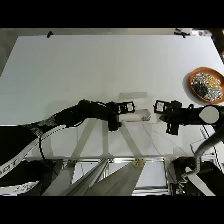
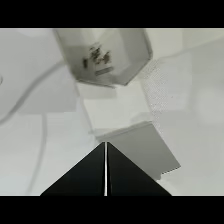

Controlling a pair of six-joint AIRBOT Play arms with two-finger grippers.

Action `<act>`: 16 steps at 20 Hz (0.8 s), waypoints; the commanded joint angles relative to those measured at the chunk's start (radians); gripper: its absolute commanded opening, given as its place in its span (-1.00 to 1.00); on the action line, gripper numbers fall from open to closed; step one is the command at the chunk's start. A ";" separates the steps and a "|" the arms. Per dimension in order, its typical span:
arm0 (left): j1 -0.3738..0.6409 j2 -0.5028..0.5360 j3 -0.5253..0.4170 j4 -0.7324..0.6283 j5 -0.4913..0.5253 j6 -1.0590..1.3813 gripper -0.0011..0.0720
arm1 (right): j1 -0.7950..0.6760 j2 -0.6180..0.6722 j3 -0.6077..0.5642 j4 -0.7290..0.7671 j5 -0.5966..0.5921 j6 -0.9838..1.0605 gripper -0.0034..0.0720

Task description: Fold the box and place the chain.

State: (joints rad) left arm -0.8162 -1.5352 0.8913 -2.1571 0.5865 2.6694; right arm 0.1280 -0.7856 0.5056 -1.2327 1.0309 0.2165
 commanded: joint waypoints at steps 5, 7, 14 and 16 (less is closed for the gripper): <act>-0.001 0.001 0.000 0.000 0.000 0.000 -0.03 | 0.000 -0.080 -0.001 0.019 -0.056 -0.286 -0.37; -0.001 0.001 0.000 0.000 0.000 0.000 -0.03 | 0.000 -0.136 -0.001 0.084 -0.095 -0.286 0.13; -0.001 0.001 0.000 0.000 0.000 0.000 -0.03 | 0.000 -0.247 -0.001 0.168 -0.230 -0.286 0.08; -0.001 0.001 0.000 0.000 0.000 0.000 -0.03 | 0.000 -0.255 -0.001 0.215 -0.222 -0.286 -0.23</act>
